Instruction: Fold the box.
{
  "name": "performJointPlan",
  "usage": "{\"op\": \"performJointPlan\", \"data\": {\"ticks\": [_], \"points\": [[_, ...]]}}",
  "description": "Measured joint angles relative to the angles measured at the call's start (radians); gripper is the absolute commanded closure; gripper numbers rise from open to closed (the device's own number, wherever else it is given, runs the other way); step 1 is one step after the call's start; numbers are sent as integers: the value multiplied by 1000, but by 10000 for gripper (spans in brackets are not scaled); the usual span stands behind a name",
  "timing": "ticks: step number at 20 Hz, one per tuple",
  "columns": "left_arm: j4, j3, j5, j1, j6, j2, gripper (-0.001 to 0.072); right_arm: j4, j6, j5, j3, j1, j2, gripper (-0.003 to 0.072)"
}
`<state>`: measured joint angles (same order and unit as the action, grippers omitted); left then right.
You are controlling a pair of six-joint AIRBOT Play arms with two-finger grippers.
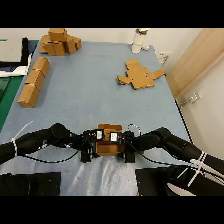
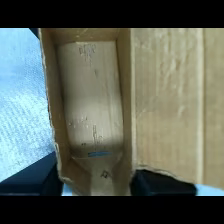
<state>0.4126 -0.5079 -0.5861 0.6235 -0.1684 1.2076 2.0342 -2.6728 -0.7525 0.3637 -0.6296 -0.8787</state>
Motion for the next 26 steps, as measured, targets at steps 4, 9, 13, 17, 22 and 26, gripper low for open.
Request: {"op": "performJointPlan", "data": {"ticks": [4, 9, 13, 17, 22, 26], "points": [[0, 0, 0, 0, 0, 0, 308, 7, 13, -8, 2, 0, 1, -34], [0, 0, 0, 0, 0, 0, 308, -40, 84, -66, 2, 0, 37, -32], [-1, 0, 0, 0, 1, 0, 308, -98, 167, -131, 2, 0, 137, -32], [-1, 0, 0, 0, 1, 0, 308, -112, 313, -213, 2, 0, 255, -29], [-1, 0, 0, 0, 2, 0, 308, -14, 553, -274, 2, 0, 362, -27], [-1, 0, 0, 0, 2, 0, 308, 28, 755, -333, 2, 0, 402, -27]]}}
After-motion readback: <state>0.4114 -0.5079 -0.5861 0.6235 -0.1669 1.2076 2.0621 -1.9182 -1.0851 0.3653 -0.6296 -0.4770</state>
